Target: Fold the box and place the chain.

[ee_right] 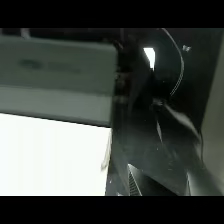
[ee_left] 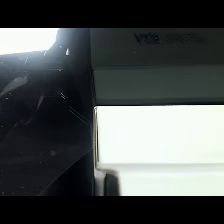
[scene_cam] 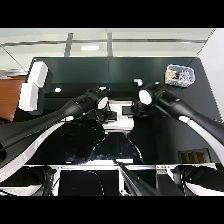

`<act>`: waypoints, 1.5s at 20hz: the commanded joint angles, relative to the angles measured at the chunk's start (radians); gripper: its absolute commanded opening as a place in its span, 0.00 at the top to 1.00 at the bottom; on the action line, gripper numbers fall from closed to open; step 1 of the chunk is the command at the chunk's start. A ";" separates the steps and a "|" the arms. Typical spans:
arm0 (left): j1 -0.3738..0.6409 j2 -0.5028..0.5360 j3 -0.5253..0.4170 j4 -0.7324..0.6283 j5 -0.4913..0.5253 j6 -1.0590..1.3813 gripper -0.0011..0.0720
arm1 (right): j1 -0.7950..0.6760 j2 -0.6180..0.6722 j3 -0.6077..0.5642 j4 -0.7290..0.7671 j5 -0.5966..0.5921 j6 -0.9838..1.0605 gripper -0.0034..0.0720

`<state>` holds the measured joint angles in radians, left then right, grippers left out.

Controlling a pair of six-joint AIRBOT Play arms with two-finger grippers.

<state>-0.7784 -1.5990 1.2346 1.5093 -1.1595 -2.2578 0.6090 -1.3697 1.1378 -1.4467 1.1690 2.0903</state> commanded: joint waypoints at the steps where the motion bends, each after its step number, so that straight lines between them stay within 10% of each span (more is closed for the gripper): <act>1: 0.001 0.000 0.000 -0.002 0.004 -0.001 0.95 | -0.047 0.140 0.058 -0.105 0.058 -0.110 0.47; 5: 0.001 0.000 0.000 -0.002 0.007 -0.001 0.95 | -0.209 0.168 0.047 -0.642 -0.045 -0.108 0.42; 6: 0.001 0.000 0.000 -0.002 0.009 -0.001 0.95 | -0.285 0.142 0.044 -0.647 -0.119 -0.108 0.04; 10: 0.001 0.000 0.000 -0.002 0.010 -0.001 0.95 | -0.598 -0.076 0.128 -0.425 -0.315 -0.108 0.02; 19: 0.001 0.000 0.000 -0.002 0.010 -0.001 0.95 | -0.801 -0.696 0.905 -0.229 0.134 -0.053 0.03; 25: 0.001 0.000 0.000 -0.002 0.010 -0.001 0.95 | -0.803 -0.764 0.926 -0.223 0.011 0.024 0.17; 27: 0.001 0.000 0.000 -0.002 0.010 -0.001 0.95 | -0.805 -0.774 0.925 -0.202 0.016 0.023 0.41; 29: 0.001 0.000 0.000 -0.002 0.010 -0.001 0.95 | -0.806 -0.762 0.925 -0.200 0.035 0.003 0.90; 30: 0.001 0.000 0.000 -0.002 0.010 -0.001 0.95 | -0.806 -0.744 0.925 -0.202 0.039 -0.029 0.93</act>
<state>-0.7784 -1.5990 1.2346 1.5070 -1.1511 -2.2585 -0.1955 -2.1227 2.0567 -1.6611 1.1942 2.0945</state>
